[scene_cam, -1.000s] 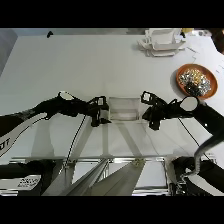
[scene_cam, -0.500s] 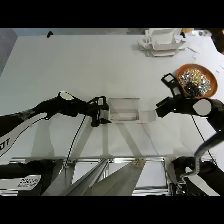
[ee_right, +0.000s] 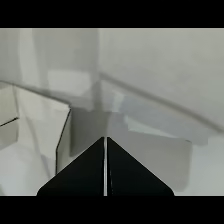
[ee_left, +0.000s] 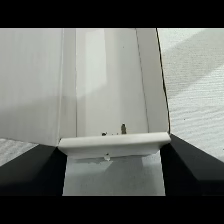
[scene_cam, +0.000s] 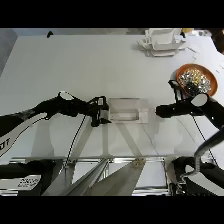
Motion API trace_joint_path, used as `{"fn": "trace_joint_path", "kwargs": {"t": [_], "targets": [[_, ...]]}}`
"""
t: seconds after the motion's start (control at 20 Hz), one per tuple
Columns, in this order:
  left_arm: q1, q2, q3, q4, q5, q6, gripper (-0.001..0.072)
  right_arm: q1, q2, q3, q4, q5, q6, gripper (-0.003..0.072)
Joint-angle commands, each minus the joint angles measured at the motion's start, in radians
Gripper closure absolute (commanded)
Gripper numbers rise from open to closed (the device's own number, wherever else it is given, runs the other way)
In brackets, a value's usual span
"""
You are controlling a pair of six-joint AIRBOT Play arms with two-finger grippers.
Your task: Fold the box and place the chain.
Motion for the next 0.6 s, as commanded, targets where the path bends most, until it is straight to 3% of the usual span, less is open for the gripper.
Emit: {"fn": "trace_joint_path", "kwargs": {"t": [0.0, 0.4, 0.45, 0.55], "targets": [[0.0, 0.0, 0.0, 0.0, 0.0, 0.0, 0.0568, 0.007, -0.057, -0.001, 0.087, 0.05, -0.027, 0.0664], [0.0, 0.0, 0.0, 0.0, 0.0, 0.0, 0.0568, 0.098, -0.06, -0.001, 0.198, 0.057, -0.055, 0.0663], [0.0, 0.0, 0.0, 0.0, 0.0, 0.0, 0.0568, 0.098, -0.056, 0.0, 0.211, 0.062, -0.063, 0.0632], [0.0, 0.0, 0.0, 0.0, 0.0, 0.0, 0.0568, 0.098, -0.025, 0.0, 0.212, 0.064, -0.076, 0.0481]]}}
